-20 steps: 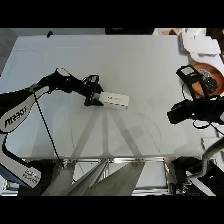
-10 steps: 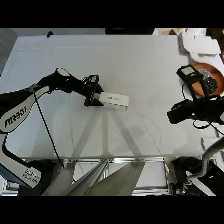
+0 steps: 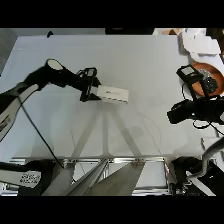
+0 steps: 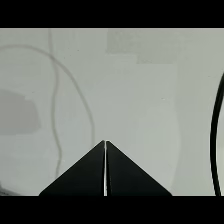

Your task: Fold the box and place the chain.

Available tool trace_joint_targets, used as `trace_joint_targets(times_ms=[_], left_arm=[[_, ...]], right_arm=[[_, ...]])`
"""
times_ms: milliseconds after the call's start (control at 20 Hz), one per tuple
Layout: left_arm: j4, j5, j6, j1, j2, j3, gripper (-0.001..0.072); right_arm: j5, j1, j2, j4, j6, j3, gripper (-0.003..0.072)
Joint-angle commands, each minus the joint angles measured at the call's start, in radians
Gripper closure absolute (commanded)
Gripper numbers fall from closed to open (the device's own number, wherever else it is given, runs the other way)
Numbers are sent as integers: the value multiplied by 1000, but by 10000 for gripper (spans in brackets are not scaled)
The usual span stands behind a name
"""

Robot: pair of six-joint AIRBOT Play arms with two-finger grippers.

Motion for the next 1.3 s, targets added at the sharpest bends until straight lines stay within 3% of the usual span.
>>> trace_joint_targets(times_ms=[0, 250, 500, 850, 1000, 1250], left_arm=[[147, 4, -177, -1, 172, 0, 702], [478, -23, -546, -1, 349, 0, 704], [842, -48, -1013, -1, 421, 0, 701], [1041, -74, -1458, 17, 422, 0, 704], [1046, 6, -1621, 76, 422, 0, 701], [994, 300, -1814, 188, 424, 0, 705]], right_arm=[[0, 1, 1, 0, 0, 0, 674], [1, 1, 1, 0, 0, 0, 674], [0, 1, 1, 0, 0, 0, 674], [1, 1, 1, 0, 0, 0, 674], [1, 1, 1, 0, 0, 0, 674], [1, 1, 1, 0, 0, 0, 674]])
